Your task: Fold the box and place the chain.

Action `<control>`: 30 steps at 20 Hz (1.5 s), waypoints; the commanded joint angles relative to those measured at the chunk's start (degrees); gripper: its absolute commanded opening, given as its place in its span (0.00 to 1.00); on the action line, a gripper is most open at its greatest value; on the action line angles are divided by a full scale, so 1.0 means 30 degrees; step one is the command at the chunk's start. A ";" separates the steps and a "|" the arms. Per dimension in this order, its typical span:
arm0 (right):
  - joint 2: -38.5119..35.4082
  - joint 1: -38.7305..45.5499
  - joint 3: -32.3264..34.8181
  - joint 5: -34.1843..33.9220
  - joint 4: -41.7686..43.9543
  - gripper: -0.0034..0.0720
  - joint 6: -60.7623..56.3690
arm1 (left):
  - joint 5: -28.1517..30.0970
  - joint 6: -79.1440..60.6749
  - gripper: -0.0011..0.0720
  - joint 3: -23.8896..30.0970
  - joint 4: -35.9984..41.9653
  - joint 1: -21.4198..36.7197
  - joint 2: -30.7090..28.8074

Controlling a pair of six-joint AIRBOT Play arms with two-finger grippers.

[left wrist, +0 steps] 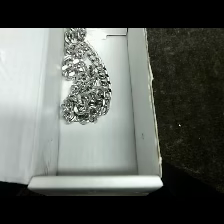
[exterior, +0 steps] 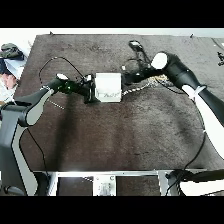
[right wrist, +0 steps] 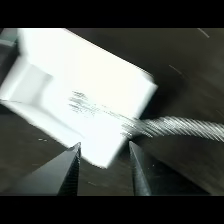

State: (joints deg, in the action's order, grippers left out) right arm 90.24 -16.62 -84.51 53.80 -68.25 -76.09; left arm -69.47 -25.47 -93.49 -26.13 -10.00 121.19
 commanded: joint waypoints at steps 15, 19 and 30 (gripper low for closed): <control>0.3162 0.5202 0.4787 -0.9726 0.7512 0.51 -0.1909 | 0.0007 -0.0007 0.49 0.0000 0.0000 -0.0007 0.0000; 0.3876 0.4991 0.4240 -0.9515 0.7978 0.16 -0.1931 | 0.0007 -0.0007 0.49 0.0000 0.0000 -0.0007 0.0000; -0.2725 0.3643 0.4240 -0.6666 0.7694 0.06 0.0255 | 0.0007 -0.0007 0.49 0.0000 0.0000 -0.0007 0.0000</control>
State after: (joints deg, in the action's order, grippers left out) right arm 88.62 -4.01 -71.72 31.29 -45.30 -77.87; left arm -69.47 -25.47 -93.49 -26.13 -10.00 121.19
